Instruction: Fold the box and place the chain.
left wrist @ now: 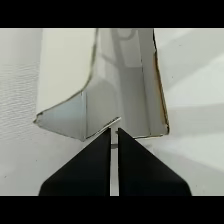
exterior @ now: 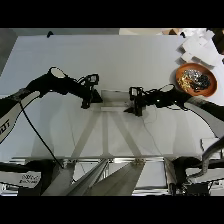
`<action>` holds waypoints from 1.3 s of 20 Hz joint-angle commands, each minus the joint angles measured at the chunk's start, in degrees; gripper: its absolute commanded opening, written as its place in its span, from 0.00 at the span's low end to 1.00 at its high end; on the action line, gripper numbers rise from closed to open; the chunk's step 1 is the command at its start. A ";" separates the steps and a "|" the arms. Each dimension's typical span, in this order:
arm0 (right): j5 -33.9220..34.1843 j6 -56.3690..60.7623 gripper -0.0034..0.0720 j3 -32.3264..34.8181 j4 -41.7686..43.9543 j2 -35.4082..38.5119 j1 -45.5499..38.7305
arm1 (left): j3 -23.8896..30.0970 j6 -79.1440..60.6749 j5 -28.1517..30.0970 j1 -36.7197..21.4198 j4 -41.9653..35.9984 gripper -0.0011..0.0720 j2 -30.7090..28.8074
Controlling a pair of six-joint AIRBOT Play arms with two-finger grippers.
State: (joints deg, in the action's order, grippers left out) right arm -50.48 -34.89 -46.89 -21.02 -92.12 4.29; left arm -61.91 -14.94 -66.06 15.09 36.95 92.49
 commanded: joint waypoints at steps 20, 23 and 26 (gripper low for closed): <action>0.13 0.09 0.54 0.00 0.02 0.00 0.02 | 2.27 80.41 -0.17 -11.63 19.89 0.02 -11.39; 0.15 0.09 0.54 0.00 0.02 0.00 0.02 | 6.08 80.46 3.58 -8.46 19.56 0.02 -9.68; 0.13 0.09 0.54 0.00 0.02 0.00 0.02 | 10.56 80.50 7.91 -7.61 17.14 0.02 -9.68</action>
State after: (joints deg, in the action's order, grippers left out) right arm -50.33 -34.81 -46.87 -21.02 -92.12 4.32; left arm -54.81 63.18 -62.08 6.20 55.51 82.06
